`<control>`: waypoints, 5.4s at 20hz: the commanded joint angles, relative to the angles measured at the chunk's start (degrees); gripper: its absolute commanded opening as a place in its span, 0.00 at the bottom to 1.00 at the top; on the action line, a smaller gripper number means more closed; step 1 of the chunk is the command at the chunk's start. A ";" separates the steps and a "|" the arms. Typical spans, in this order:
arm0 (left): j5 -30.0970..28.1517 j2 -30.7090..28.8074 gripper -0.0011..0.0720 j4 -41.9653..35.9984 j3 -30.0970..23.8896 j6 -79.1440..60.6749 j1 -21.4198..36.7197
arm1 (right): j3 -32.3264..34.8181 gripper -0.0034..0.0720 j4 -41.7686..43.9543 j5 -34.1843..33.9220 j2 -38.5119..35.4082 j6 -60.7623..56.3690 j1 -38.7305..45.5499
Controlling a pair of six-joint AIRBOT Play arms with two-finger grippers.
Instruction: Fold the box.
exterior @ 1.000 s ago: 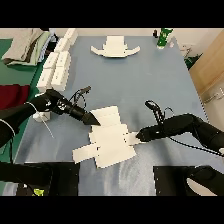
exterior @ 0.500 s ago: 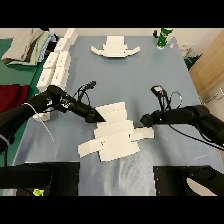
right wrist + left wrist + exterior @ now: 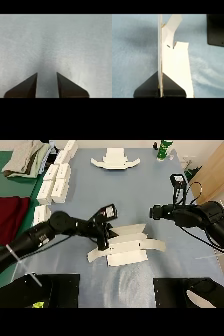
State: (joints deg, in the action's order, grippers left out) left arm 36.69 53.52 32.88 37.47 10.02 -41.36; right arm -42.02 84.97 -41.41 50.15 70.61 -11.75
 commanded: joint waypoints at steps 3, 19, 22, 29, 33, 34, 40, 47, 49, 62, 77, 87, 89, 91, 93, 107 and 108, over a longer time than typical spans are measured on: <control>-14.29 -5.79 0.03 2.89 -11.52 -0.61 -7.26 | 2.03 0.53 2.16 -0.55 -0.17 -2.84 -0.04; -19.02 -5.66 0.04 2.05 -12.46 -7.93 -3.58 | 5.27 0.41 5.14 1.09 -0.22 -2.84 -0.15; -11.26 -4.70 0.04 1.20 -8.70 -15.43 4.57 | 5.27 0.41 5.46 1.25 -0.20 -2.84 -0.15; 11.93 4.35 0.04 -11.54 -2.95 -37.11 16.79 | 5.27 0.41 6.14 2.58 -0.20 -2.86 -0.15; 6.51 7.78 0.03 -14.05 -3.43 -37.73 13.66 | 5.27 0.41 6.43 3.43 -0.20 -2.89 -0.15; 5.20 7.50 0.03 -15.52 -3.74 -38.18 12.57 | 5.27 0.41 6.43 3.48 -0.17 -2.86 -0.15; -1.86 7.08 0.03 -27.12 -8.85 -52.59 8.48 | 5.27 0.41 6.62 3.52 -0.17 -2.89 -0.15; -11.96 3.15 0.03 -26.45 -11.91 -54.36 3.61 | 5.27 0.41 6.64 3.54 -0.17 -2.91 -0.15; -13.35 2.93 0.03 -26.45 -13.27 -53.53 1.92 | 5.27 0.41 6.69 3.54 -0.17 -2.91 -0.15; -19.74 -1.22 0.03 -26.49 -13.57 -52.85 -1.40 | 5.31 0.41 6.99 3.85 -0.17 -2.89 -0.15; -33.44 -4.44 0.03 -29.31 -21.16 -44.59 -17.18 | 5.31 0.41 7.67 4.52 -0.17 -2.89 -1.22; -22.27 -5.75 0.04 -29.29 -19.43 -33.97 -13.46 | 5.31 0.41 7.72 4.52 -0.17 -2.86 -1.22; -15.26 -5.77 0.04 -29.27 -18.71 -33.92 -8.39 | 5.31 0.41 7.72 4.50 -0.17 -2.86 -1.22; -7.91 -5.64 0.04 -28.68 -18.32 -33.79 -2.75 | 5.31 0.41 7.72 4.48 -0.17 -2.86 -1.22; -3.26 -5.20 0.04 -25.31 -17.94 -31.19 1.77 | 5.31 0.41 7.72 4.50 -0.17 -2.86 -1.22; 5.77 3.98 0.04 -12.33 -10.23 -25.66 5.64 | 5.31 0.41 7.89 4.48 -0.17 -2.86 -1.22; 4.59 3.85 0.04 -11.06 -10.14 -25.64 5.64 | 5.31 0.41 7.89 4.50 -0.17 -2.86 -1.22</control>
State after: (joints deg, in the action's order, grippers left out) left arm 42.00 57.12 18.06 26.87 -17.65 -35.83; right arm -36.73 92.79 -36.93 50.00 67.75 -12.97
